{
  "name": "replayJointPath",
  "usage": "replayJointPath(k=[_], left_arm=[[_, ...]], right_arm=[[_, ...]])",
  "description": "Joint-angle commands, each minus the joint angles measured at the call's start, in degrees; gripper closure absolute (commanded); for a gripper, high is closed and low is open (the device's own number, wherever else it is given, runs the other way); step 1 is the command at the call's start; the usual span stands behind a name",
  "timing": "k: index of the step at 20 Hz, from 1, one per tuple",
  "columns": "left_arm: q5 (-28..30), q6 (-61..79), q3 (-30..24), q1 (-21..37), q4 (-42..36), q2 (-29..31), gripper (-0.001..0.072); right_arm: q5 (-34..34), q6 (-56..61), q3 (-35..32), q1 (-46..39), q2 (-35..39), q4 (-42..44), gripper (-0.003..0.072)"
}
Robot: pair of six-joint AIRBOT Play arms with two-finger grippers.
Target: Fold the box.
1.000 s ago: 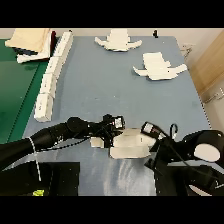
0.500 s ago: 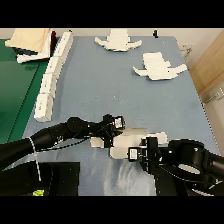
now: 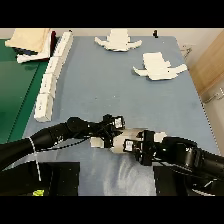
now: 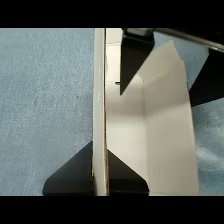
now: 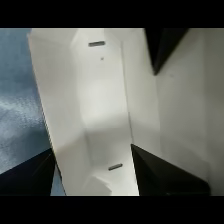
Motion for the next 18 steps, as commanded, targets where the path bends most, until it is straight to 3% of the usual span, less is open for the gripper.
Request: replayJointPath(k=[1, 6, 18], left_arm=[[0.0, 0.0, 0.0, 0.0, 0.0, 0.0, 0.0696], [0.0, 0.0, 0.0, 0.0, 0.0, 0.0, 0.0696], [0.0, 0.0, 0.0, 0.0, 0.0, 0.0, 0.0696]], right_arm=[[2.8, 15.6, 0.9, 0.0, 3.3, -8.2, -0.0029], [8.0, 25.5, 0.9, 0.0, 3.7, -9.0, -0.0029], [10.2, 26.7, 2.4, 0.0, 3.8, -10.8, -0.0031]])
